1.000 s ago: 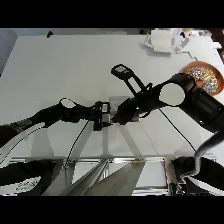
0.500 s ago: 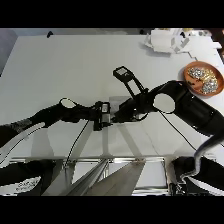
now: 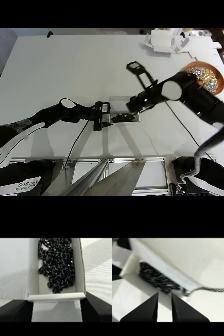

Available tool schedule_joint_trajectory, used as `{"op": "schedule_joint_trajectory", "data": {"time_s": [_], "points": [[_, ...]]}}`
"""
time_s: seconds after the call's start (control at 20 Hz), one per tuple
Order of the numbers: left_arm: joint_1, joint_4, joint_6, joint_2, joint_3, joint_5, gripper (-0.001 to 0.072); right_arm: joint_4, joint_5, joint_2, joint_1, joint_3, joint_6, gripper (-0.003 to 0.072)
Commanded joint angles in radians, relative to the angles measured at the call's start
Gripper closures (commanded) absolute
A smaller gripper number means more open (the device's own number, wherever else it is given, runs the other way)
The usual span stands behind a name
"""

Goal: Fold the box and place the chain.

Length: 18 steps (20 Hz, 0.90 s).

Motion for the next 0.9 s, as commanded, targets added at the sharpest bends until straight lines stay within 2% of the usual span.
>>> {"op": "schedule_joint_trajectory", "data": {"time_s": [0.0, 0.2, 0.25, 0.3, 0.35, 0.65, 0.85], "points": [[0.000, 0.000, 0.000, 0.001, 0.000, 0.000, 0.0597, -0.014, 0.065, -0.006, -0.207, 0.027, -0.035, 0.0496], [0.000, 0.000, 0.000, 0.001, 0.000, 0.000, 0.0597, -0.066, 0.036, -0.065, -0.413, 0.025, -0.023, 0.0502], [0.000, 0.000, 0.000, 0.001, 0.000, 0.000, 0.0597, -0.078, 0.034, -0.092, -0.445, 0.025, -0.022, 0.0465], [0.000, 0.000, 0.000, 0.001, 0.000, 0.000, 0.0597, -0.092, 0.032, -0.127, -0.473, 0.025, -0.020, 0.0364], [0.000, 0.000, 0.000, 0.001, 0.000, 0.000, 0.0597, -0.104, 0.026, -0.164, -0.491, 0.024, -0.020, 0.0336], [0.000, 0.000, 0.000, 0.001, 0.000, 0.000, 0.0597, -0.137, -0.071, -0.344, -0.502, 0.024, -0.020, 0.0346], [0.000, 0.000, 0.000, 0.001, 0.000, 0.000, 0.0597, -0.137, -0.074, -0.415, -0.502, 0.024, -0.020, 0.0348]]}}
